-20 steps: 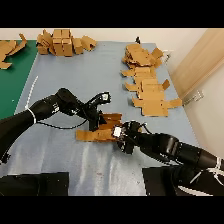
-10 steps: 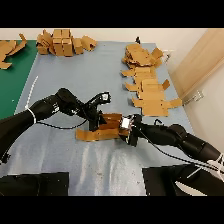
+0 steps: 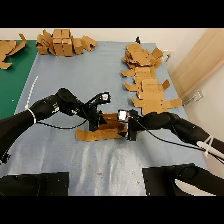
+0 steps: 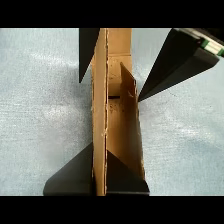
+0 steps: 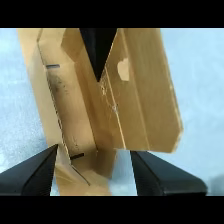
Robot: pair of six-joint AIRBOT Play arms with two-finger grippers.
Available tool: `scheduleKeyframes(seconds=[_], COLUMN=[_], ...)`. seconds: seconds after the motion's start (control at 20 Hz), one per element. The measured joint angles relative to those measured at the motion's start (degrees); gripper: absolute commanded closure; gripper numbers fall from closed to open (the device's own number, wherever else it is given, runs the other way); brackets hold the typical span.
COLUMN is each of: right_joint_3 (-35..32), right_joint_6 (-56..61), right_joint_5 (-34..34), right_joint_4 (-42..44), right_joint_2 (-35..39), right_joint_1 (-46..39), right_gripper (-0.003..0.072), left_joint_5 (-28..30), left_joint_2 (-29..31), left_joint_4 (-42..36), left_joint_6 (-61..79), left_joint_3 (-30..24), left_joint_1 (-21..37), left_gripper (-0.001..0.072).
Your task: Fold the box.
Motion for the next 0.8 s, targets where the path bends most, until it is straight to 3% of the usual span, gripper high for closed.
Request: scheduleKeyframes(seconds=[0.25, 0.8], right_joint_3=[3.1, 4.1], right_joint_6=[-1.6, -1.9], right_joint_5=[-4.9, -6.4], right_joint_4=[0.8, 0.3], right_joint_2=[-5.3, -7.9], right_joint_1=[-2.2, -2.7], right_gripper=[-0.0022, -0.0021], left_joint_5=[0.0, 0.0], left_joint_2=[0.0, 0.0], left_joint_4=[0.0, 0.0], left_joint_6=[0.0, 0.0], left_joint_3=[0.0, 0.0], left_joint_1=[0.0, 0.0], left_gripper=[0.0697, 0.0697])
